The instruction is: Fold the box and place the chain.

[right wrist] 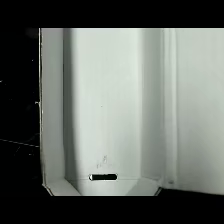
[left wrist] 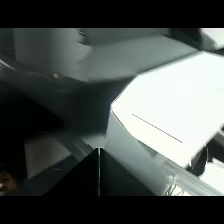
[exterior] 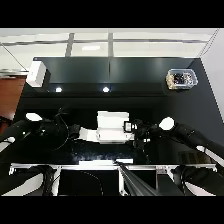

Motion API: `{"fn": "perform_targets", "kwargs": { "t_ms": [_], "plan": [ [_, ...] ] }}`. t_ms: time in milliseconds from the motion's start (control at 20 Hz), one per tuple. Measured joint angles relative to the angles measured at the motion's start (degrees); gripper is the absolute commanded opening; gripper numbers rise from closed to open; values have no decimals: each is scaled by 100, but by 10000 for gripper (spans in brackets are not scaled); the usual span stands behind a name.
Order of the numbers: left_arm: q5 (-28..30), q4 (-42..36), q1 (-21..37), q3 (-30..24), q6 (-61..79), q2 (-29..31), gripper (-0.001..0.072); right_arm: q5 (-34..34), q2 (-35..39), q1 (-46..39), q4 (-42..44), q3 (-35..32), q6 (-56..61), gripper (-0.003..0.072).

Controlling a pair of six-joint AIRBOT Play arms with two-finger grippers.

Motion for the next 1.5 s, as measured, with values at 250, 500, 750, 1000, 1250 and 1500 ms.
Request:
{"fn": "perform_targets", "kwargs": {
  "t_ms": [250,500,750,1000,1250,1500],
  "plan": [
    [-407,-120,-195,391,142,-26,713,2,0,0,0,0,0,448],
    [-782,-155,-387,778,85,-26,693,2,0,0,2,0,0,448],
    [-214,352,-1246,929,-516,-26,670,2,0,0,2,0,-2,448],
    [723,750,-2024,1056,-1287,-26,670,0,0,0,0,0,-2,448],
    [1130,1458,-2573,1342,-2229,-26,670,2,0,0,0,0,-2,448],
    [1167,2859,-3279,1777,-3604,-35,439,2,0,0,13,0,0,448]
  ]
}}
